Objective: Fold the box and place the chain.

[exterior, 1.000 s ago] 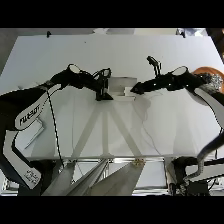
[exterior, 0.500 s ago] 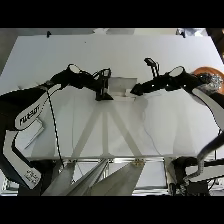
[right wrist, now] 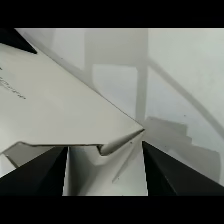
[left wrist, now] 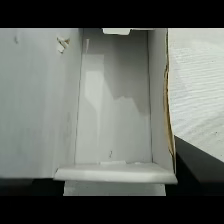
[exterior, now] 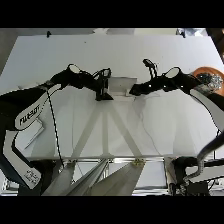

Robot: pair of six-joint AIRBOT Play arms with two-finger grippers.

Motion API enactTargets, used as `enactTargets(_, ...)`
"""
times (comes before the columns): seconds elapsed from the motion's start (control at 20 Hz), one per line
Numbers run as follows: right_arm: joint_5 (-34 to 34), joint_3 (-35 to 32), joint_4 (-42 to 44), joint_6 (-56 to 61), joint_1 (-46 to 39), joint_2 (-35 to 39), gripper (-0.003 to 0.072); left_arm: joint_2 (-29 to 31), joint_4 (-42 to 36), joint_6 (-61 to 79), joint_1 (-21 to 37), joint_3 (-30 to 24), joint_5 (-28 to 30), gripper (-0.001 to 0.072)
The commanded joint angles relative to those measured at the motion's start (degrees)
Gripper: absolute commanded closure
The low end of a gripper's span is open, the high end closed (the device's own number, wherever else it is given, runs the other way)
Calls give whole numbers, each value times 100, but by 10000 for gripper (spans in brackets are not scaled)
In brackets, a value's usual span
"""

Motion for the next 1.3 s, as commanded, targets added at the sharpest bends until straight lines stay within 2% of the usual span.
enactTargets(0.0,-74,33,-861,734,94,7,229,-4,0,2,2,-2,-2,491)
enactTargets(0.25,-273,393,-1762,1445,612,129,255,-4,0,2,2,-2,-28,491)
enactTargets(0.45,-103,601,-3580,2754,1082,144,255,-4,0,0,2,-2,-44,491)
enactTargets(0.6,-118,627,-3713,3307,1272,144,287,-4,0,2,2,-2,-42,491)
enactTargets(0.95,-103,793,-3888,4664,1502,142,288,-4,0,0,2,-2,-44,491)
enactTargets(1.25,-61,1014,-4028,5213,1502,101,291,-4,0,0,2,-2,-46,491)
